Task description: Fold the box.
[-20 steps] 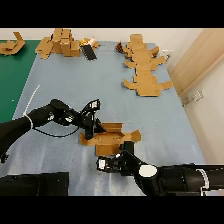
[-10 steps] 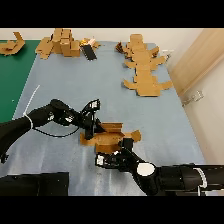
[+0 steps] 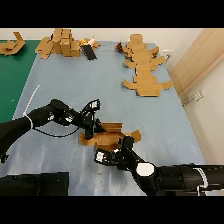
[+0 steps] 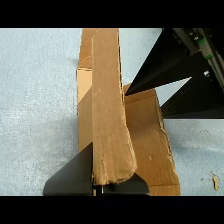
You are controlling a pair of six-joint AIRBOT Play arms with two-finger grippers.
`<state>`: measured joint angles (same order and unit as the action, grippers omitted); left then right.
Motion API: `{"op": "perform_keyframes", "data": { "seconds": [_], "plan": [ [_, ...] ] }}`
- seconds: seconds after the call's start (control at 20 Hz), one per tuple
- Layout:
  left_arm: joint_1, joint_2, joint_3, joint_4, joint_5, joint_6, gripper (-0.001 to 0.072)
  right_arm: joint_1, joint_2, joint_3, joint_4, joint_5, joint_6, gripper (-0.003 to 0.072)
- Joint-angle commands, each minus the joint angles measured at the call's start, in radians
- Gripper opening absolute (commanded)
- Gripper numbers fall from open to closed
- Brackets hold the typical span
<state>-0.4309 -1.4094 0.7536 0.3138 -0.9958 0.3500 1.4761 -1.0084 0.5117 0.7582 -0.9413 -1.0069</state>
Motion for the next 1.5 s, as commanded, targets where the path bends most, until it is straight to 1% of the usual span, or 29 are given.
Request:
{"op": "perform_keyframes", "data": {
  "seconds": [0.0, 0.05, 0.1, 0.15, 0.2, 0.3, 0.35, 0.4, 0.45, 0.55, 0.65, 0.7, 1.0, 1.15, 1.3, 1.35, 1.45],
  "plan": [
    [0.000, 0.000, 0.000, 0.000, 0.000, 0.000, 0.0011, 0.000, 0.000, 0.001, -0.003, 0.009, 0.043, 0.0530],
    [0.000, 0.000, 0.000, 0.000, 0.000, 0.000, 0.0011, 0.000, 0.000, 0.001, -0.006, 0.020, 0.042, 0.0531],
    [0.000, 0.000, 0.000, 0.000, 0.000, 0.000, 0.0011, 0.000, 0.000, 0.002, -0.018, 0.020, 0.042, 0.0583],
    [0.000, 0.000, 0.000, 0.000, 0.001, 0.000, 0.0012, -0.003, 0.005, 0.003, -0.022, 0.022, 0.040, 0.0716],
    [0.000, 0.000, 0.000, 0.000, 0.000, 0.000, 0.0012, -0.014, 0.019, 0.003, -0.008, 0.044, 0.038, 0.0716],
    [0.000, 0.000, 0.000, 0.000, 0.000, 0.000, 0.0012, -0.064, 0.070, 0.002, 0.071, 0.071, 0.033, 0.0716],
    [0.000, 0.000, 0.000, 0.000, 0.000, 0.000, 0.0012, -0.099, 0.106, -0.005, 0.113, 0.087, -0.004, 0.0716],
    [0.000, 0.000, 0.000, 0.000, 0.000, 0.000, 0.0012, -0.135, 0.143, -0.019, 0.146, 0.119, -0.070, 0.0716],
    [0.000, 0.000, 0.000, 0.000, 0.000, 0.000, 0.0011, -0.178, 0.183, -0.044, 0.184, 0.179, -0.156, 0.0716],
    [0.000, 0.000, 0.000, 0.000, 0.000, 0.000, 0.0012, -0.270, 0.243, -0.101, 0.315, 0.284, -0.306, 0.0716],
    [0.000, 0.000, 0.000, 0.000, 0.000, 0.000, 0.0011, -0.346, 0.277, -0.143, 0.445, 0.350, -0.490, 0.0716],
    [0.000, 0.000, 0.000, 0.000, 0.000, 0.000, 0.0011, -0.376, 0.286, -0.150, 0.475, 0.368, -0.562, 0.0716],
    [0.000, 0.000, 0.000, 0.000, 0.000, 0.000, 0.0012, -0.475, 0.291, -0.149, 0.484, 0.422, -0.700, 0.0716],
    [0.000, 0.000, 0.000, 0.000, 0.000, 0.000, 0.0011, -0.476, 0.293, -0.150, 0.480, 0.415, -0.707, 0.0716],
    [0.000, 0.000, 0.000, 0.000, 0.000, 0.000, 0.0012, -0.521, 0.292, -0.150, 0.476, 0.421, -0.708, 0.0716],
    [0.000, 0.000, 0.000, 0.000, 0.000, 0.000, 0.0011, -0.537, 0.292, -0.150, 0.485, 0.422, -0.710, 0.0716],
    [0.000, 0.000, 0.000, 0.000, 0.000, 0.000, 0.0011, -0.567, 0.291, -0.150, 0.552, 0.423, -0.791, 0.0716]
  ]
}}
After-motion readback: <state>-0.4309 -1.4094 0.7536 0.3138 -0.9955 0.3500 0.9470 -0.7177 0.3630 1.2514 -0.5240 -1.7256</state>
